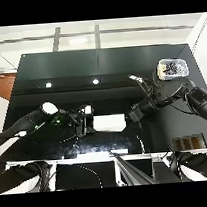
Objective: Fold the box and place the chain.
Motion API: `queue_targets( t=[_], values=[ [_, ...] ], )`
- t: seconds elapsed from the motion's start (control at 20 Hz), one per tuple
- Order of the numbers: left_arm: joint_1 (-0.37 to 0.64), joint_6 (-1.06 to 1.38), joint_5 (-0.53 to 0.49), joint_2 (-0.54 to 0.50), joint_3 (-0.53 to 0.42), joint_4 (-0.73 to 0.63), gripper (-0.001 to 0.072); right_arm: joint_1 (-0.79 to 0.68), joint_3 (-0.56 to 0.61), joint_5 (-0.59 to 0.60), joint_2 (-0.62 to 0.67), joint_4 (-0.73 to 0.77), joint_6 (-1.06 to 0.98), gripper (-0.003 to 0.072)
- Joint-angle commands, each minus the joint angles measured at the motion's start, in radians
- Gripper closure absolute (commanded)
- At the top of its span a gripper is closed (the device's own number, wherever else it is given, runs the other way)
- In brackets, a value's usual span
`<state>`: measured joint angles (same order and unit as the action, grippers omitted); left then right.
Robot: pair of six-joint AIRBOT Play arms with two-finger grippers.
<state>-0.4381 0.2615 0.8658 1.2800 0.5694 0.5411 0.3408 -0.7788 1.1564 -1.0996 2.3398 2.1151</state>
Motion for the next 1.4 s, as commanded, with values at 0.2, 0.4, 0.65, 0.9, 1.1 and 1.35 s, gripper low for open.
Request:
queue_targets(
  t=[0.2, 0.4, 0.65, 0.9, 1.1, 1.35],
  values=[
    [0.0, 0.0, -0.001, 0.0, 0.0, 0.0, 0.0244, 0.064, 0.061, -0.116, -0.121, 0.295, -0.062, 0.0661],
    [0.0, 0.0, -0.001, 0.0, 0.0, 0.0, 0.0245, 0.096, 0.061, -0.119, -0.196, 0.287, -0.066, 0.0661],
    [0.0, 0.0, -0.001, 0.0, 0.0, 0.0, 0.0245, 0.095, 0.061, -0.132, -0.232, 0.264, -0.066, 0.066],
    [0.0, 0.0, -0.001, 0.0, 0.0, 0.0, 0.0244, 0.095, 0.061, -0.151, -0.236, 0.246, -0.066, 0.066],
    [0.0, 0.0, -0.001, 0.0, 0.0, 0.0, 0.0245, 0.095, 0.061, -0.157, -0.237, 0.24, -0.067, 0.066],
    [0.0, 0.0, -0.001, 0.0, 0.0, 0.0, 0.0245, 0.091, 0.046, -0.098, -0.233, 0.251, -0.065, 0.066]
  ],
)
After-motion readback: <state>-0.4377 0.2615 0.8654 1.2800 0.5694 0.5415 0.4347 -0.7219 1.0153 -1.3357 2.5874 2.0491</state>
